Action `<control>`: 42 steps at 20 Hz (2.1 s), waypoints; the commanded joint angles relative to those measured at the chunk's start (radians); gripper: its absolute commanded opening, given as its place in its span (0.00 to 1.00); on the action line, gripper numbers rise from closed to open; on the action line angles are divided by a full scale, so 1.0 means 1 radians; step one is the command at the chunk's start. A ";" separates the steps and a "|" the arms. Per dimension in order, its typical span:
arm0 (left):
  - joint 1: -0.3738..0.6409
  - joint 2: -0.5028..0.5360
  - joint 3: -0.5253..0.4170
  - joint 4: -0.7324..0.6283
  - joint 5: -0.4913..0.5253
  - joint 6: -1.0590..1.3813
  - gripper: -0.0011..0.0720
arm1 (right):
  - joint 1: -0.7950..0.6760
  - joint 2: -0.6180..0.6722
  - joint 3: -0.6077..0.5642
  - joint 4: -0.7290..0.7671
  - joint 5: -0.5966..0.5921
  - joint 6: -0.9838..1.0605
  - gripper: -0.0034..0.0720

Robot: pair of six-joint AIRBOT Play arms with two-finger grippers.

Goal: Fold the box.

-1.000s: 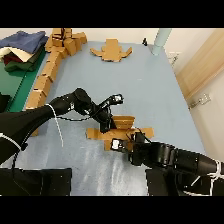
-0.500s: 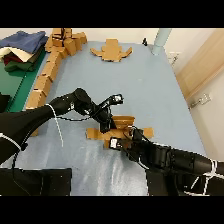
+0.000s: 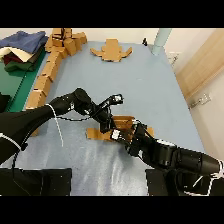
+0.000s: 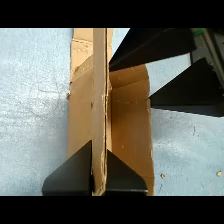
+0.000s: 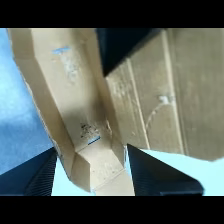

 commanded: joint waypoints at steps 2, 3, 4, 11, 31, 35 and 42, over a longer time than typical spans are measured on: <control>0.001 0.000 0.001 0.000 0.000 0.000 0.03 | 0.000 0.006 0.003 -0.014 -0.010 0.109 0.93; 0.000 0.000 0.001 0.000 0.000 0.000 0.03 | 0.000 0.007 0.003 -0.018 -0.016 0.109 0.93; 0.000 -0.001 0.001 0.000 0.000 0.000 0.03 | 0.000 0.007 0.003 -0.015 -0.019 0.109 0.93; 0.000 0.000 0.001 0.000 0.000 0.000 0.03 | -0.011 0.008 0.003 -0.021 -0.006 0.106 1.00; 0.001 0.000 0.001 0.000 0.000 0.000 0.03 | -0.693 -0.050 0.007 1.131 0.127 -1.452 1.00; 0.001 0.000 0.001 0.000 0.000 0.000 0.03 | -0.705 -0.151 0.013 1.190 0.092 -1.534 1.00; 0.000 0.000 0.001 0.000 0.000 0.000 0.03 | -0.705 -0.207 0.013 1.200 0.068 -1.534 1.00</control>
